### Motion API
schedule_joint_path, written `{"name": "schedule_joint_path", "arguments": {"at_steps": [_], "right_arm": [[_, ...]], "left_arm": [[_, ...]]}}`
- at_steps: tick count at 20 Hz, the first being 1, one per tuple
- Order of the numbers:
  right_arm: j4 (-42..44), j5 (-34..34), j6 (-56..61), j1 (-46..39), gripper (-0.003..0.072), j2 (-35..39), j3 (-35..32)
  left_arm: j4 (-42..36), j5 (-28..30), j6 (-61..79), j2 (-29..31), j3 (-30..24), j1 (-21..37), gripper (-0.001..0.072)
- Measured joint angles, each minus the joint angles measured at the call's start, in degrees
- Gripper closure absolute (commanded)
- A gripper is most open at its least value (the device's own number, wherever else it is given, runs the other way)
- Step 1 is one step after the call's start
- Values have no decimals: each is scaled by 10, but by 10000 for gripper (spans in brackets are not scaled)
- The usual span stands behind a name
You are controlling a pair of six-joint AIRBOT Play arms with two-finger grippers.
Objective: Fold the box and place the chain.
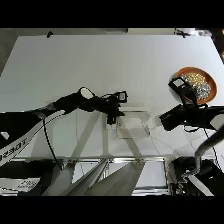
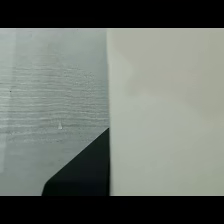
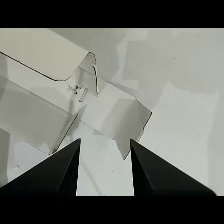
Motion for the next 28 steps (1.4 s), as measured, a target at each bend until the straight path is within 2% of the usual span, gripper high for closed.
{"name": "schedule_joint_path", "arguments": {"at_steps": [10,15,16,17,21,22,25,28], "right_arm": [[0,1,-2,0,346,0,0],[11,20,-63,0,355,0,0],[18,30,-94,0,434,0,0],[25,41,-127,0,546,0,0],[52,101,-271,0,585,-9,0],[54,109,-292,0,679,-14,0],[57,113,-333,0,681,-37,-12],[58,69,-370,8,682,-52,-47]], "left_arm": [[1,3,0,-13,0,0,699],[2,3,0,-14,0,0,699],[2,3,0,-14,0,0,699],[2,3,0,-14,0,0,699],[3,3,0,-14,0,0,699],[3,3,0,-14,0,0,699],[3,3,0,-14,0,0,699],[3,3,0,-14,0,0,699]]}}
